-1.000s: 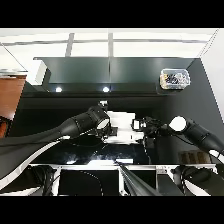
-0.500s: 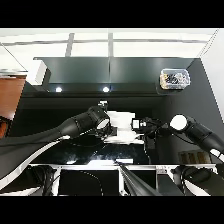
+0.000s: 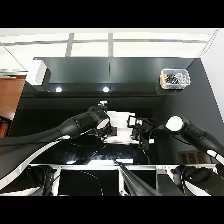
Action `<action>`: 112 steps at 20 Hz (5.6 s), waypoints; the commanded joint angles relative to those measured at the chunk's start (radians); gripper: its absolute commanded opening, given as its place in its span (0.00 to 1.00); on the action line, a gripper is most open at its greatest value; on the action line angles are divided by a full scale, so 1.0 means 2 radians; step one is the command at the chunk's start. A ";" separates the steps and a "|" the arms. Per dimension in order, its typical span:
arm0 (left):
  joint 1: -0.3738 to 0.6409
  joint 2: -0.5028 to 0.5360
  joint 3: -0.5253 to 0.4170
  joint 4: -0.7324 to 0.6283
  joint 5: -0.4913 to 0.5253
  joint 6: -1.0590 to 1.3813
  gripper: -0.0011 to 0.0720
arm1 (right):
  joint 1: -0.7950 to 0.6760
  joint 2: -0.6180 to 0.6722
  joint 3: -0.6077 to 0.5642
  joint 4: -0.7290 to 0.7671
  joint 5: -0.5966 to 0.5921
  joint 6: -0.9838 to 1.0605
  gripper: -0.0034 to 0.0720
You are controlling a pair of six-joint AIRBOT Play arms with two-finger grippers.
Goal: Fold the box and place the chain.
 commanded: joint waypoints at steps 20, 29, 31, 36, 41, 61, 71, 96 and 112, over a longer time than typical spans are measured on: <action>0.000 0.000 0.000 -0.001 0.001 0.000 0.05 | 0.019 -0.007 0.000 0.025 -0.048 0.056 0.55; 0.000 0.000 0.000 -0.001 0.001 0.000 0.05 | -0.083 0.019 0.064 -0.056 0.109 0.382 0.07; 0.000 0.000 0.000 -0.001 0.001 0.000 0.05 | -0.161 0.022 0.083 -0.104 0.173 0.447 0.07; 0.000 0.000 0.000 -0.001 0.002 0.000 0.05 | -0.355 0.016 0.055 -0.104 0.169 0.573 0.07; 0.000 0.000 0.000 0.000 0.002 0.000 0.05 | -0.371 -0.039 0.020 -0.108 0.213 0.598 0.07; 0.000 0.000 0.000 -0.001 0.003 0.000 0.05 | -0.209 -0.073 0.021 0.133 0.245 0.350 0.66; 0.000 0.000 0.000 -0.001 0.003 0.000 0.05 | -0.137 -0.073 0.028 0.130 0.166 0.414 0.76; 0.000 0.000 0.000 -0.001 0.001 0.000 0.05 | 0.165 -0.077 0.146 -0.375 0.086 1.038 0.47; 0.000 0.000 0.000 -0.001 0.001 0.000 0.05 | 0.165 -0.110 0.161 -0.368 0.112 1.071 0.28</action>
